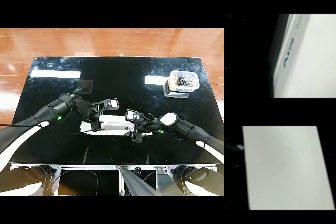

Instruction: Fold the box and place the chain.

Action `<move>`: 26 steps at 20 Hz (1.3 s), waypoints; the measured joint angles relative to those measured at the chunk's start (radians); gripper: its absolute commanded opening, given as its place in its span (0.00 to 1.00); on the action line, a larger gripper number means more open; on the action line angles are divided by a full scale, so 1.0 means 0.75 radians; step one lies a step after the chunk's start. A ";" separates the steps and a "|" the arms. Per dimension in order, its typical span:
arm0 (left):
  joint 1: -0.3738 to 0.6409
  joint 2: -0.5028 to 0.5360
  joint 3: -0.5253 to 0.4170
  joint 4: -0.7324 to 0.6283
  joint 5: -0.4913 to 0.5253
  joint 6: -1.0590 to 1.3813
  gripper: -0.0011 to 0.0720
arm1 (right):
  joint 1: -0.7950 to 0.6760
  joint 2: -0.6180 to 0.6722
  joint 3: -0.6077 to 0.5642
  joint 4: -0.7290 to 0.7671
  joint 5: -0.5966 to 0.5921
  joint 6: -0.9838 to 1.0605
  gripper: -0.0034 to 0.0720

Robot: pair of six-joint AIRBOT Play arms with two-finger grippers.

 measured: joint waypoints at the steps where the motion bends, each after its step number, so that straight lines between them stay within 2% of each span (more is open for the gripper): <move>1: 0.000 0.000 0.000 0.000 -0.003 0.000 0.04 | 0.000 0.000 0.000 -0.001 -0.001 0.000 0.68; 7: 0.000 0.000 0.000 -0.001 -0.006 -0.001 0.04 | 0.000 0.000 0.000 -0.001 -0.005 0.000 0.68; 8: 0.000 0.000 0.000 0.000 -0.006 -0.001 0.04 | 0.000 0.000 0.000 0.000 -0.005 0.000 0.74; 9: 0.000 0.000 0.000 -0.001 -0.006 -0.001 0.04 | 0.000 0.000 0.000 0.002 -0.004 0.000 0.90; 10: 0.000 0.000 0.000 -0.001 -0.008 -0.002 0.04 | 0.000 -0.001 0.000 0.003 -0.004 0.001 0.95; 14: 0.000 0.000 0.001 -0.004 -0.009 -0.002 0.04 | 0.000 -0.001 0.000 0.005 -0.004 0.005 0.93; 15: 0.000 -0.001 0.001 -0.004 -0.008 -0.002 0.04 | 0.000 -0.001 0.000 0.006 -0.004 0.005 0.79; 16: 0.000 -0.001 0.001 -0.005 -0.007 -0.001 0.04 | 0.000 -0.001 0.000 0.006 -0.005 0.005 0.77; 26: 0.001 0.001 0.001 -0.006 0.003 -0.001 0.04 | 0.000 -0.001 0.000 0.010 -0.012 0.005 0.77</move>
